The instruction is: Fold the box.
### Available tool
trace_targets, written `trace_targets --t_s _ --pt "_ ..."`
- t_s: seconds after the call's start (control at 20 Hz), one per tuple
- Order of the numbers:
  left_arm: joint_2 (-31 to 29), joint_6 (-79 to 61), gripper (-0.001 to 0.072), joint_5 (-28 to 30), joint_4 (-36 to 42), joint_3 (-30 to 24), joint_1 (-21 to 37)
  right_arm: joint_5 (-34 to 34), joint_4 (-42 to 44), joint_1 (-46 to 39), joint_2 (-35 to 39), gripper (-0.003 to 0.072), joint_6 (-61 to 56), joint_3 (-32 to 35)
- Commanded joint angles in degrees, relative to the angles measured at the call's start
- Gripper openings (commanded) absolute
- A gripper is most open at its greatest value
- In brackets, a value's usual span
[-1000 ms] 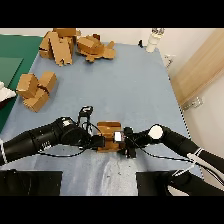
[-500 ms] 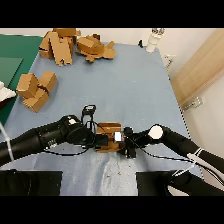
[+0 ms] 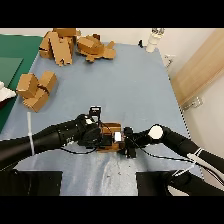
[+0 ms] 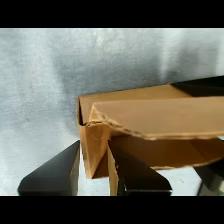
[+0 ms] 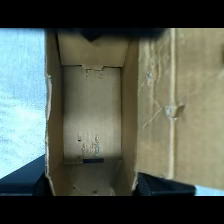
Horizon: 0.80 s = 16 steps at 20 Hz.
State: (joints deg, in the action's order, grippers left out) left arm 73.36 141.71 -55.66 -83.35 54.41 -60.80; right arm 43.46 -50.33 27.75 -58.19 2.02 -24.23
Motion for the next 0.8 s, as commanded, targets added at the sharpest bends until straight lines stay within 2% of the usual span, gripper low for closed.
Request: trace_targets --t_s 0.0,0.5,0.6,0.65,0.75 --pt "2.58 2.38 0.0254 -1.75 -1.18 1.09 -1.22 0.02 0.0 -0.02 0.0 0.0563 -0.02 0.0" --pt "6.62 6.43 0.0252 -0.94 -1.79 2.78 -1.75 0.02 0.02 -0.02 0.0 0.0563 -0.02 0.0" --pt "6.67 6.97 0.0198 0.44 -1.79 2.78 -1.75 0.02 0.02 -0.02 0.0 0.0563 -0.02 0.0" --pt "6.67 6.97 0.0014 1.29 -1.79 2.78 -1.75 0.02 0.02 -0.02 0.0 0.0563 -0.02 0.0" --pt "6.71 7.3 0.0015 3.02 -1.75 2.78 -1.75 0.02 0.02 -0.02 0.0 0.0563 -0.02 0.0"
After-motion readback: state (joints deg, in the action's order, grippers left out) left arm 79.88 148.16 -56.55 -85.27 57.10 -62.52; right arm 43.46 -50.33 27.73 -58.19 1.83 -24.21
